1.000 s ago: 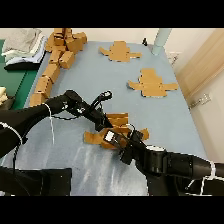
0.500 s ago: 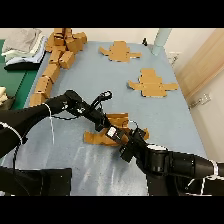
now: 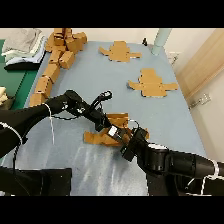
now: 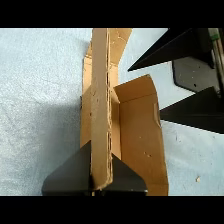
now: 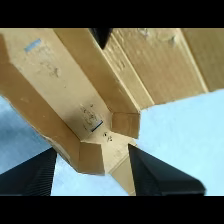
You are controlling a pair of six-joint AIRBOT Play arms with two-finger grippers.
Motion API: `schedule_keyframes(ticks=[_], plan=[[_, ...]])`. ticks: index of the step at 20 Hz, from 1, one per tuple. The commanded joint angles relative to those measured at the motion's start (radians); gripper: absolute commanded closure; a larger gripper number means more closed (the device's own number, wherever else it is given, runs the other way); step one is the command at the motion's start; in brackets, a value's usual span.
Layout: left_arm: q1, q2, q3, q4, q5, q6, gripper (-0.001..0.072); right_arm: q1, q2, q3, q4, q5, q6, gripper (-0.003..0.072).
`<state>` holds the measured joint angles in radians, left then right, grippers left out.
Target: Fold the box.
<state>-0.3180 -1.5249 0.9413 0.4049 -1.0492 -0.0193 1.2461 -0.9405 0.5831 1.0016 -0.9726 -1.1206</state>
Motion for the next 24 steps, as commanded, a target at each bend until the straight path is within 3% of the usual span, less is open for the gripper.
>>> schedule_keyframes(ticks=[1,5,12,19,24], plan=[[0.0,0.0,0.001,0.0,0.0,0.0,0.0696,-0.009,0.013,0.0,0.023,0.011,-0.166,-0.0033],[0.0,0.0,0.001,0.0,0.0,0.0,0.0696,-0.116,0.066,-0.026,0.122,0.088,-0.352,-0.0032],[0.0,0.0,0.001,0.0,0.0,0.0,0.0696,-0.464,0.141,-0.038,0.526,0.205,-0.961,-0.0032],[0.0,0.0,0.001,0.0,0.0,0.0,0.0697,-0.691,0.015,-0.034,0.969,0.235,-1.464,-0.0033],[0.0,0.0,0.001,0.0,0.0,0.0,0.0697,-0.735,-0.064,-0.01,1.041,0.239,-1.583,-0.0032]])
